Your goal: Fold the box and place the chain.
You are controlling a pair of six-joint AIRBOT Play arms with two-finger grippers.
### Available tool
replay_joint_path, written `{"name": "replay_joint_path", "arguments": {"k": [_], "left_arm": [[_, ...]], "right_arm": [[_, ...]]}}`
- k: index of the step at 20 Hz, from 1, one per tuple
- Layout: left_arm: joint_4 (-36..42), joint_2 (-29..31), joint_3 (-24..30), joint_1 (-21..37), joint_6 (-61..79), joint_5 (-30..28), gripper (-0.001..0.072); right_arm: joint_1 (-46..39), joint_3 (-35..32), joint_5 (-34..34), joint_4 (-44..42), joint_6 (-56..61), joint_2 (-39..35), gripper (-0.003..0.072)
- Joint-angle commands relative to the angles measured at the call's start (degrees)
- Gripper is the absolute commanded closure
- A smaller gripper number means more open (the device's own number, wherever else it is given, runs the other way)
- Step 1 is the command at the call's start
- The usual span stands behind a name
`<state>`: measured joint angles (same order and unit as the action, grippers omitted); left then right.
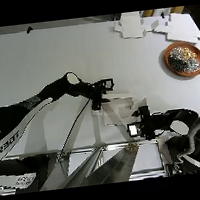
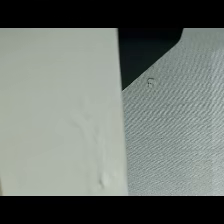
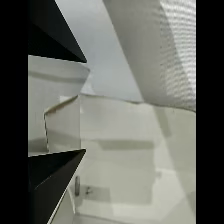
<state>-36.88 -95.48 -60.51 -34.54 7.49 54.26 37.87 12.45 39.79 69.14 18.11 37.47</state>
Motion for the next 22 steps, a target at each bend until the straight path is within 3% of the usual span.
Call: {"name": "replay_joint_path", "arguments": {"k": [1, 6, 14, 16, 19, 22], "left_arm": [[0.0, 0.0, 0.0, 0.0, 0.0, 0.0, 0.0693], [0.0, 0.0, 0.0, 0.0, 0.0, 0.0, 0.0693], [0.0, 0.0, 0.0, 0.0, 0.0, 0.0, 0.0693], [0.0, 0.0, 0.0, 0.0, 0.0, 0.0, 0.0693], [0.0, 0.0, 0.0, 0.0, 0.0, 0.0, 0.0693], [0.0, 0.0, 0.0, 0.0, 0.0, 0.0, 0.0693]], "right_arm": [[1.3, -1.7, -8.8, 3.0, -0.6, 0.1, 0.0083], [1.2, -1.4, -13.2, 1.1, -0.6, 0.1, 0.0085], [-10.6, 3.7, -9.0, -1.4, -0.7, 0.2, 0.0085], [-11.5, 3.7, -8.9, -4.1, -1.5, 1.4, 0.0085], [-14.0, 3.8, -8.2, -13.9, -11.9, 5.6, 0.0085], [-20.1, 5.5, -3.1, -21.7, -20.7, 8.9, 0.0085]]}}
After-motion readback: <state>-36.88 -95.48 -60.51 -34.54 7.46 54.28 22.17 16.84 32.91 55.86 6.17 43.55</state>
